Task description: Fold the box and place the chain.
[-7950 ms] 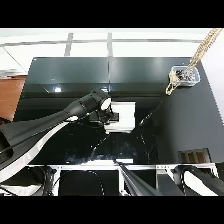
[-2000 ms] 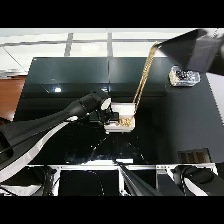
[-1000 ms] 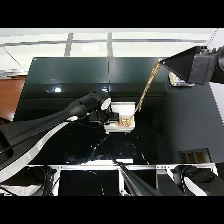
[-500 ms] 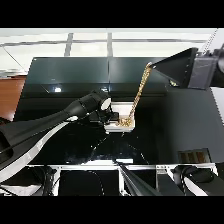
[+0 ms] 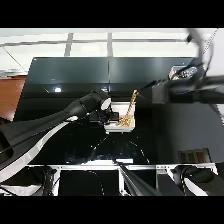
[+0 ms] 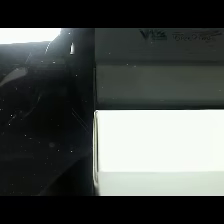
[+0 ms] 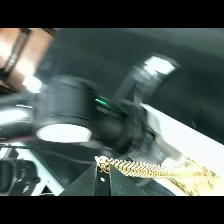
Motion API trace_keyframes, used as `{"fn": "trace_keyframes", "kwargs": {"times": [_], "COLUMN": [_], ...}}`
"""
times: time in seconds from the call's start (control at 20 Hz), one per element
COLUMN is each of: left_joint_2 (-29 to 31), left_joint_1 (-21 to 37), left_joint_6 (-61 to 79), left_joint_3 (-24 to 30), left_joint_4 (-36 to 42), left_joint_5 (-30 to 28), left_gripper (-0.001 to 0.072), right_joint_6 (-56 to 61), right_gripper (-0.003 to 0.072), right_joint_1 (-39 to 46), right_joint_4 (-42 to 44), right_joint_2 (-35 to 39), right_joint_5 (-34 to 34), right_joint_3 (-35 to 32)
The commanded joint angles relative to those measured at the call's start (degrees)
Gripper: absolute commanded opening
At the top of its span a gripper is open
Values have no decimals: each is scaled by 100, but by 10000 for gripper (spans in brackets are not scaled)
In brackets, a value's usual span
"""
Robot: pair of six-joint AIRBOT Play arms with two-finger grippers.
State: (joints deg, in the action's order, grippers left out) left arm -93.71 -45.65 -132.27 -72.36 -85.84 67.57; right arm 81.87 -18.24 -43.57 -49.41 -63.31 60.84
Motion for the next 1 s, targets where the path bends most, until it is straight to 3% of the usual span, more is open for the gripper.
{"fn": "trace_keyframes", "kwargs": {"times": [0.0, 0.15, 0.35, 0.4, 0.45, 0.5, 0.95], "left_joint_2": [-4, -4, -4, -4, -4, -4, -4], "left_joint_1": [4, 7, 7, 7, 7, 7, 0], "left_joint_6": [2, 2, 2, 2, 2, 2, 46], "left_joint_3": [-2, -2, -2, -2, -2, -2, -4], "left_joint_4": [0, -2, -2, -2, -2, -2, -63], "left_joint_5": [0, -2, -2, -4, -4, -4, -79], "left_gripper": [31, 31, 31, 31, 31, 31, 31], "right_joint_6": [22, 37, 35, 37, 35, 33, 33], "right_gripper": [16, 16, 19, 66, 244, 285, 283], "right_joint_1": [-11, -11, -186, -295, -376, -404, 1394], "right_joint_4": [-42, 85, 223, 254, 264, 260, -1073], "right_joint_2": [-28, -227, -645, -706, -730, -726, -588], "right_joint_5": [1117, 1665, 1786, 1816, 1814, 1770, 872], "right_joint_3": [-1217, -1899, -2002, -2002, -2002, -1998, -1888]}}
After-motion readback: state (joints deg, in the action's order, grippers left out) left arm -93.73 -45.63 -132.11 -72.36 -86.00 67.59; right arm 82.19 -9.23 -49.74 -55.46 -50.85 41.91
